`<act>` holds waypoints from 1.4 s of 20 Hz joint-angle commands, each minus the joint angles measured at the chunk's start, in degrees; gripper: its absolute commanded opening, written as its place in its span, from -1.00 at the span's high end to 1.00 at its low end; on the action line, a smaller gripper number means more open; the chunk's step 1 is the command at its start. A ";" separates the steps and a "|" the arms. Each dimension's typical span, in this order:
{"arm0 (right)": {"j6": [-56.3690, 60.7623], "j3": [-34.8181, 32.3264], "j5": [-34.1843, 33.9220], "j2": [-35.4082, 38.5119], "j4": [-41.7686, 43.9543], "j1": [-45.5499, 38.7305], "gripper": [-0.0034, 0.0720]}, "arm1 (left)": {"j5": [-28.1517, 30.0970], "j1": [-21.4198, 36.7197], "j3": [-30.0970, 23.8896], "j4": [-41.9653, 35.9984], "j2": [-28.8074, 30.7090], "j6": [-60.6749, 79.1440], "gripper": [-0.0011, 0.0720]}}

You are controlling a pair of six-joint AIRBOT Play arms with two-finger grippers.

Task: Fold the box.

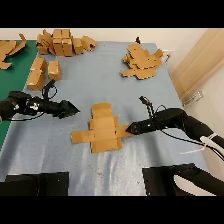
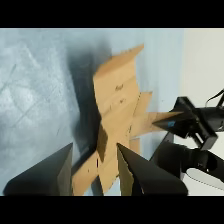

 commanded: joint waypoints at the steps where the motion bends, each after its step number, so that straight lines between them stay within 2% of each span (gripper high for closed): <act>1: -3.89 -3.08 1.29 1.07 2.75 0.07 0.90 | 0.13 -0.61 1.29 -5.57 -5.14 5.44 -0.18; 4: -9.51 -3.06 1.44 1.09 6.86 0.42 0.90 | 0.13 -2.78 3.93 -5.66 -8.37 5.84 -0.18; 7: -10.62 -3.06 3.37 1.20 8.72 5.05 0.90 | 0.22 -4.37 5.90 -5.64 -10.56 5.86 -0.18; 11: -10.45 -3.06 8.17 1.18 9.14 10.12 0.90 | 0.33 -6.03 5.99 -5.66 -12.37 6.34 -0.18; 14: -10.10 -3.06 8.17 1.18 9.09 10.32 0.90 | -0.04 -6.05 5.99 -5.57 -12.48 6.93 -0.18; 18: -9.99 -3.06 8.92 1.07 9.05 10.32 0.90 | -4.24 -6.23 5.99 -5.62 -12.48 8.70 -0.17; 20: -9.99 -3.06 9.18 1.07 9.05 10.32 0.90 | -5.70 -6.86 5.99 -5.62 -12.48 10.40 0.39; 23: -9.33 -3.06 9.18 1.07 8.85 10.32 0.90 | -6.40 -7.45 5.99 -5.64 -12.48 11.93 0.39; 28: -9.05 -3.06 9.31 1.07 8.72 10.32 0.90 | -11.50 -7.39 5.99 -5.60 -12.48 13.64 0.38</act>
